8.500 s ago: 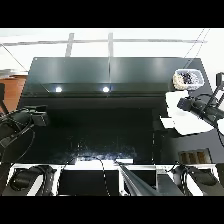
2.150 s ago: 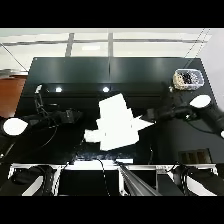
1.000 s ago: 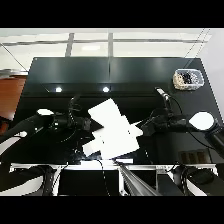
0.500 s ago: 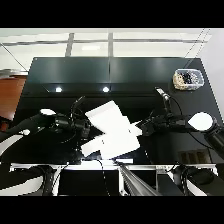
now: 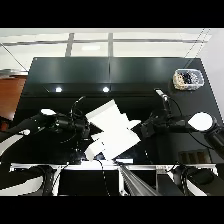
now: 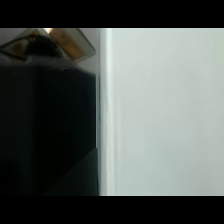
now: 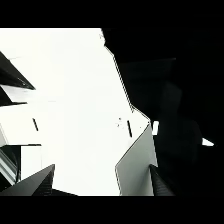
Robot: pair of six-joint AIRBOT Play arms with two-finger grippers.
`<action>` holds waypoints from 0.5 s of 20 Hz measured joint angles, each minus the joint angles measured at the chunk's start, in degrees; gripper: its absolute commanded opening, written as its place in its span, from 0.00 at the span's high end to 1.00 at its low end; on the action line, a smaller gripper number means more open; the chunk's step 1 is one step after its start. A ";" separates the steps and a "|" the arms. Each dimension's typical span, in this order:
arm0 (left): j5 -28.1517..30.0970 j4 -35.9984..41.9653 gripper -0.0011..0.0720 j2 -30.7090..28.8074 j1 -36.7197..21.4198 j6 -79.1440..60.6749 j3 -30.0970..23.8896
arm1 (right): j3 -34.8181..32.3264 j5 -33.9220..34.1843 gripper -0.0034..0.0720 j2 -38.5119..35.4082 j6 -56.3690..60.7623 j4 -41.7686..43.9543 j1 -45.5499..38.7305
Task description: Fold the box and place the chain.
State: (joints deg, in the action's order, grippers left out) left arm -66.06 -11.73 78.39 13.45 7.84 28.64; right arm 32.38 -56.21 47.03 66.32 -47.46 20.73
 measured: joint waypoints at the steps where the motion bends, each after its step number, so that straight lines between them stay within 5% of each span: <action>1: 0.33 -0.02 0.94 0.00 0.00 -0.48 0.11 | 0.20 -0.42 0.03 0.00 0.13 -0.96 -0.28; 6: -0.35 -4.09 0.95 -0.39 1.42 -2.19 2.82 | 5.97 -7.96 0.04 -0.07 0.35 -12.55 -5.64; 10: -0.17 -12.02 0.95 -4.55 6.56 -5.09 6.27 | 10.86 -22.34 0.04 -0.17 -2.16 -21.75 -11.32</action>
State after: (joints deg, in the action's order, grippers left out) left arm -66.24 -23.75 73.84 20.01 2.74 34.92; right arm 43.24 -78.54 46.85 64.16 -69.21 9.41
